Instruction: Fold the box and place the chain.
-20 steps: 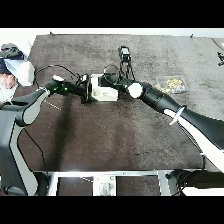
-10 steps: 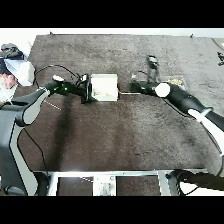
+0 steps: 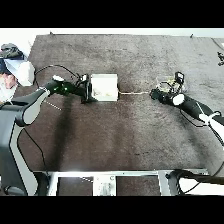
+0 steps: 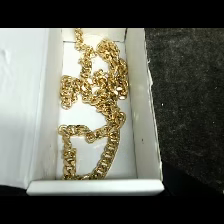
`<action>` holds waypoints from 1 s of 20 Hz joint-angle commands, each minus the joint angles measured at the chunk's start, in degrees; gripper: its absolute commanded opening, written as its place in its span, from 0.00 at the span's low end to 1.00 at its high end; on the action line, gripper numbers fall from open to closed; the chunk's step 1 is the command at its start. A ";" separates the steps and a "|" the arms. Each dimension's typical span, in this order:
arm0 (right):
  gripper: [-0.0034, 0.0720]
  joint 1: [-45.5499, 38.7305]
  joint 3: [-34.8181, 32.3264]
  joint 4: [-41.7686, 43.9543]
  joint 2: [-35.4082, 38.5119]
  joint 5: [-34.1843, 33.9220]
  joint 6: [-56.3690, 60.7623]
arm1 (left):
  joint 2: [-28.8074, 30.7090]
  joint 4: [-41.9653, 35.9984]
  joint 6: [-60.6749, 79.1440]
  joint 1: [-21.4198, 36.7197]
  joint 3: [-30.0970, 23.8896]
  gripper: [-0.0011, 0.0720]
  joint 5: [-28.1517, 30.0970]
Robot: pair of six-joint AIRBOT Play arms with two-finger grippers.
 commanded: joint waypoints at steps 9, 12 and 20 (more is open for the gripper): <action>0.03 3.61 10.80 6.58 -10.88 -4.46 1.49 | -0.02 0.02 0.02 0.04 0.00 0.49 0.00; 0.03 12.00 11.10 6.38 -2.45 -6.43 -2.47 | -0.02 0.02 0.02 0.04 0.00 0.49 0.00; 0.03 31.32 23.89 2.40 4.20 -7.32 -4.13 | -0.02 0.02 0.02 0.04 0.00 0.49 0.02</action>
